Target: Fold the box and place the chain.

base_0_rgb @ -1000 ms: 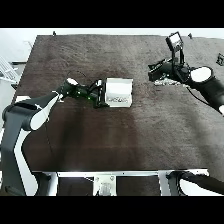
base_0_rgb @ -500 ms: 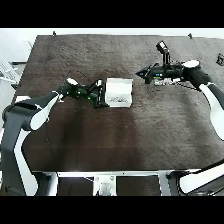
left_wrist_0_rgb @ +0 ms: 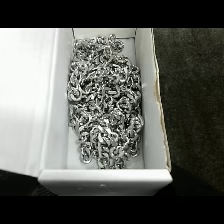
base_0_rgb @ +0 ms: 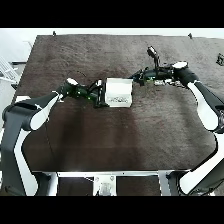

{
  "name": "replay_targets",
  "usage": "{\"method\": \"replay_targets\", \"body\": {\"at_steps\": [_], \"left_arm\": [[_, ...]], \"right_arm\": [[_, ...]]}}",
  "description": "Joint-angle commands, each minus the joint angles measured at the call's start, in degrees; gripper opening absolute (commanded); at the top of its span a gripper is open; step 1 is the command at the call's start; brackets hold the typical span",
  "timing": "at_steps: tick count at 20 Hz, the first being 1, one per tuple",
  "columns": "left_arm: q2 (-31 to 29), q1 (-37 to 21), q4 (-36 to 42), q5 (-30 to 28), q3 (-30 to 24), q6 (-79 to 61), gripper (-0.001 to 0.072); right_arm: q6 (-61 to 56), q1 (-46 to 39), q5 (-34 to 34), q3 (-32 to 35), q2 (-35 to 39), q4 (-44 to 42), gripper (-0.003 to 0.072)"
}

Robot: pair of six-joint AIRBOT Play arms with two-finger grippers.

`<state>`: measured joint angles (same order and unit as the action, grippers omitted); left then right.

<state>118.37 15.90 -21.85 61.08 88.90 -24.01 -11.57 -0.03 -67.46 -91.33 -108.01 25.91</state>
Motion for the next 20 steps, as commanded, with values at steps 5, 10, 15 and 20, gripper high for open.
{"method": "replay_targets", "body": {"at_steps": [5, 10, 15, 20], "left_arm": [[-0.04, 0.02, 0.00, 0.00, -0.02, 0.00, 0.0419], [-0.04, 0.02, 0.00, 0.00, -0.02, 0.00, 0.0419], [-0.04, 0.02, 0.00, 0.00, -0.02, 0.00, 0.0419], [-0.04, 0.02, 0.00, 0.00, -0.02, 0.00, 0.0420]], "right_arm": [[-3.30, 1.29, -15.98, -2.84, -0.11, 7.43, 0.0017], [-3.54, 5.35, -16.37, -2.84, 1.05, 10.91, 0.0018], [-2.69, 7.37, -10.73, -2.78, 1.03, 11.23, 0.0157], [-2.71, 8.00, -10.56, -2.64, 1.03, 11.26, 0.0281]]}}
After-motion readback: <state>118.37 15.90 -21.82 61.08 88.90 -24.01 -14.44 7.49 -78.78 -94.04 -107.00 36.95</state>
